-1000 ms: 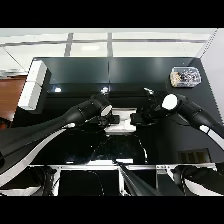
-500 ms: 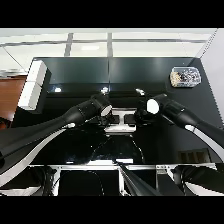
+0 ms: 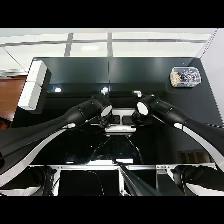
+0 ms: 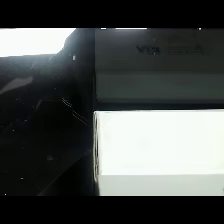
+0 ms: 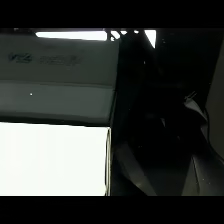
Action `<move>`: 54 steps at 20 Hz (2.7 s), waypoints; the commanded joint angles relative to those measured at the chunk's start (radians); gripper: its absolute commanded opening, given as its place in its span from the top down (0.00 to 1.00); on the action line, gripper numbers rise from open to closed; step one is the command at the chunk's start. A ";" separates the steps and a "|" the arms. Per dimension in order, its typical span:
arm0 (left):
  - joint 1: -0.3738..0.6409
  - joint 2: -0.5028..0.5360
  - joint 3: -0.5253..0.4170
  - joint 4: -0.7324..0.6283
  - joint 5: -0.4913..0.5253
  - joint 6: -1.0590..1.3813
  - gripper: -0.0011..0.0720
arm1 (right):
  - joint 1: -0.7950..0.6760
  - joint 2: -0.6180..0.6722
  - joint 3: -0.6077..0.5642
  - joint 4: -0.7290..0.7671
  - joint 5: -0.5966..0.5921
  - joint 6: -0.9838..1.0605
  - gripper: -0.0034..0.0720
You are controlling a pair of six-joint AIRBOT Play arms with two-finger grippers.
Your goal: Fold the box and place the chain.
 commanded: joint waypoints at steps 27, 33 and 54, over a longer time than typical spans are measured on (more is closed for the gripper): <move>0.001 -0.001 0.001 0.001 0.009 0.002 0.95 | -0.466 0.367 -0.028 -0.645 -0.401 -0.120 0.01; 0.001 -0.001 0.001 0.001 0.008 0.002 0.95 | -0.825 -0.010 0.204 -0.301 -0.346 -0.072 0.01; 0.001 -0.001 0.001 0.001 0.002 0.002 0.95 | -0.909 -0.732 1.114 -0.216 0.097 0.005 0.59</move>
